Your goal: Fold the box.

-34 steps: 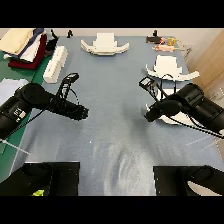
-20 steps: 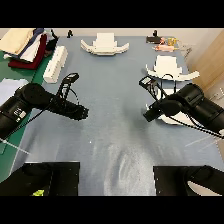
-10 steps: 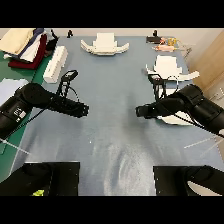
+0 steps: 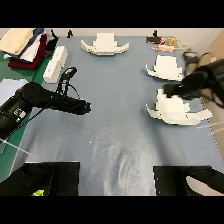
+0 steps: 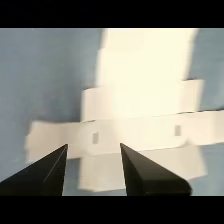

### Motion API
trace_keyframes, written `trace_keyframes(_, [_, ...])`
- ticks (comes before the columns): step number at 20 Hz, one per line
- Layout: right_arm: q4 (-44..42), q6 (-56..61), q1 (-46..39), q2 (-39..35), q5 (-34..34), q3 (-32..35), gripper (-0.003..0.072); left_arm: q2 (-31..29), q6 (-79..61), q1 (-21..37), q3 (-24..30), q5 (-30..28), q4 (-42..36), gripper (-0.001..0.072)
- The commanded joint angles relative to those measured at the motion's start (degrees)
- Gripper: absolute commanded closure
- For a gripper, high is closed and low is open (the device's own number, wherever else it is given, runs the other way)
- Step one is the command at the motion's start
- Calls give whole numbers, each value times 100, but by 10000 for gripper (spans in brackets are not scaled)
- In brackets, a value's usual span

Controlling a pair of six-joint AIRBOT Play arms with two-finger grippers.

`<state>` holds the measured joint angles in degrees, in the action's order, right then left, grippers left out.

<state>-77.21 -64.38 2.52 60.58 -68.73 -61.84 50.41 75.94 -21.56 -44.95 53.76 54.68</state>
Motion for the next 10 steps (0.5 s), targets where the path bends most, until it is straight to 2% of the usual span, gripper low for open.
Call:
trace_keyframes(1, [409, -994, -2184, 485, -632, -737, 181, -4, -9, -2, 0, -44, -313, 694])
trace_keyframes(5, [-660, -2105, -4172, 1698, -588, -866, 181, -4, -26, -2, 0, -74, -566, 695])
trace_keyframes(8, [-1705, -3051, -4852, 2463, -608, -1016, 180, -4, -26, -2, 0, -74, -664, 694])
trace_keyframes(10, [-1862, -3178, -5007, 2761, -750, -1202, 180, -4, -26, -2, 0, -68, -761, 694])
